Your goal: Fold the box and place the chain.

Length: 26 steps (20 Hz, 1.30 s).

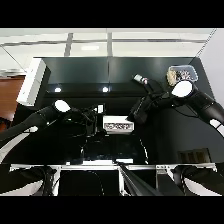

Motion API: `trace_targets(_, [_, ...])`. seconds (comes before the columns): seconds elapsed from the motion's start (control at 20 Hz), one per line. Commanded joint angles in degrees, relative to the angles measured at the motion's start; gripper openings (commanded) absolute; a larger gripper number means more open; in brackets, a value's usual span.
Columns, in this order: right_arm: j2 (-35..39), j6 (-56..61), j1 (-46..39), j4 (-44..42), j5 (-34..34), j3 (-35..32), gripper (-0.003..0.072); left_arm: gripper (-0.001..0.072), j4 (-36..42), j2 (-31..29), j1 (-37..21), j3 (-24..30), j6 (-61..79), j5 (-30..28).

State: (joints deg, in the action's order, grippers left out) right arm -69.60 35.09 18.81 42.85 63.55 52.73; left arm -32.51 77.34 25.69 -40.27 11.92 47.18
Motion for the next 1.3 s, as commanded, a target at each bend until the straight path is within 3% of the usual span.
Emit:
trace_targets(0.0, [0.11, -9.25, 0.37, -0.17, 3.28, -0.85, 0.0694, 0.0388, -0.02, -0.02, 0.02, -0.07, 0.04, 0.04])
trace_targets(0.35, [-2.32, -16.74, 3.41, 0.90, -6.82, -2.71, 0.0694, 0.0388, -0.02, -0.02, 0.04, -0.07, 0.04, 0.07])
trace_targets(0.8, [-2.56, -19.02, 5.25, 0.92, -5.53, -2.71, 0.0690, 0.0388, -0.02, 0.00, 0.04, -0.07, 0.04, 1.09])
trace_targets(0.85, [-2.56, -19.02, 5.25, 0.92, -5.53, -2.71, 0.0566, 0.0388, -0.02, 0.00, 0.04, -0.07, 0.04, 1.09])
trace_targets(0.95, [-2.34, -18.99, 5.25, 0.92, -5.53, -2.71, 0.0518, 0.0388, -0.02, 0.04, 0.04, -0.04, 0.04, 1.07])
trace_targets(1.0, [-2.14, -18.84, 5.25, 0.92, -5.38, -2.69, 0.0391, 0.0388, -0.02, 0.07, 0.04, -0.04, 0.04, 1.07])
trace_targets(1.05, [-1.86, -18.84, 5.25, 0.92, -5.35, -2.69, 0.0327, 0.0388, -0.02, 0.07, 0.04, -0.04, 0.04, 1.09])
trace_targets(1.15, [-1.31, -18.84, 5.25, 0.92, -5.27, -2.69, 0.0316, 0.0388, -0.02, 0.07, 0.04, -0.04, 0.04, 1.09])
trace_targets(1.2, [-1.20, -18.82, 5.25, 0.90, -4.92, -2.69, 0.0220, 0.0388, -0.02, 0.07, 0.04, -0.04, 0.04, 1.09])
trace_targets(1.25, [-1.22, -18.78, 5.25, 0.94, -4.76, -2.71, 0.0215, 0.0388, -0.02, 0.07, 0.04, -0.04, 0.04, 1.07])
